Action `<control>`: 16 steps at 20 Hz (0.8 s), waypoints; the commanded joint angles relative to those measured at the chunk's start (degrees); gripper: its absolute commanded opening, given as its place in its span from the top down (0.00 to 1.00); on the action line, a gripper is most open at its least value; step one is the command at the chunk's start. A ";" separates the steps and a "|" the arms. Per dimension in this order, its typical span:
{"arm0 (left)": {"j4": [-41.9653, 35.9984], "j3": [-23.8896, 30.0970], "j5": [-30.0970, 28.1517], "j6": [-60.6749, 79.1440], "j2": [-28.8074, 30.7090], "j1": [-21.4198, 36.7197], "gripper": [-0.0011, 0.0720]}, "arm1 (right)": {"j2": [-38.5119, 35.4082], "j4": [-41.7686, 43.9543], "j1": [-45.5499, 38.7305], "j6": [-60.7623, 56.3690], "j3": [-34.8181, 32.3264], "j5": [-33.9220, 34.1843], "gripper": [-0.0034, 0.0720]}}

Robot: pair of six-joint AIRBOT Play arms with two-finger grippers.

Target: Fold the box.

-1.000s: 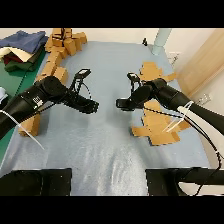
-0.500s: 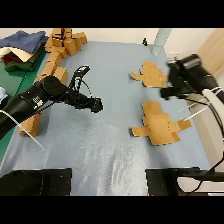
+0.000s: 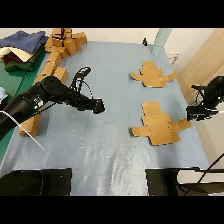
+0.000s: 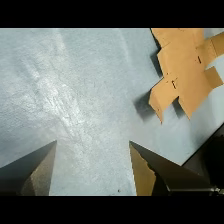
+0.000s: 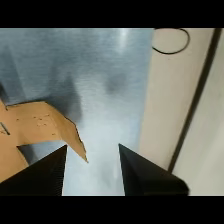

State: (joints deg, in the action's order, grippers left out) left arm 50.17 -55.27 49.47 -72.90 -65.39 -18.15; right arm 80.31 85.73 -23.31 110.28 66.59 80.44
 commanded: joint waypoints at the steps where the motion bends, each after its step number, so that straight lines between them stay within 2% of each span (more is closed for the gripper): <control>1: -0.31 0.02 0.00 0.02 0.02 -0.11 0.04 | 2.62 9.62 -2.73 9.31 -0.76 -0.42 0.33; 2: -0.31 0.02 0.02 0.00 0.02 -0.11 0.04 | 3.41 12.13 -2.58 10.34 -1.33 -0.09 0.34; 3: -0.35 0.02 0.00 -0.02 0.00 -0.09 0.04 | 4.44 13.68 -2.05 10.40 -1.86 0.68 0.55; 4: -0.55 0.02 -0.20 -0.02 0.00 -0.11 0.04 | 5.33 13.97 -1.49 10.16 -2.16 1.25 0.85; 5: -0.96 0.00 -0.76 0.00 0.02 -0.09 0.04 | 5.88 15.78 -0.79 10.01 -2.27 2.05 0.95; 11: -3.04 -1.33 -2.40 -0.07 0.04 -0.02 0.04 | 1.42 45.16 8.24 8.46 -2.54 2.93 0.95; 13: -2.97 -1.57 -1.44 -0.02 0.20 0.02 0.04 | -3.21 45.90 13.44 5.88 -5.18 -1.64 0.95; 16: -1.62 -1.62 2.62 0.02 0.20 0.02 0.04 | -11.63 44.61 18.69 -0.76 -15.82 -12.92 0.95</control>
State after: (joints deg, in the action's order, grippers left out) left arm 47.72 -56.66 49.17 -72.93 -65.25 -18.20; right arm 74.91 127.26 -9.65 115.02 57.71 76.40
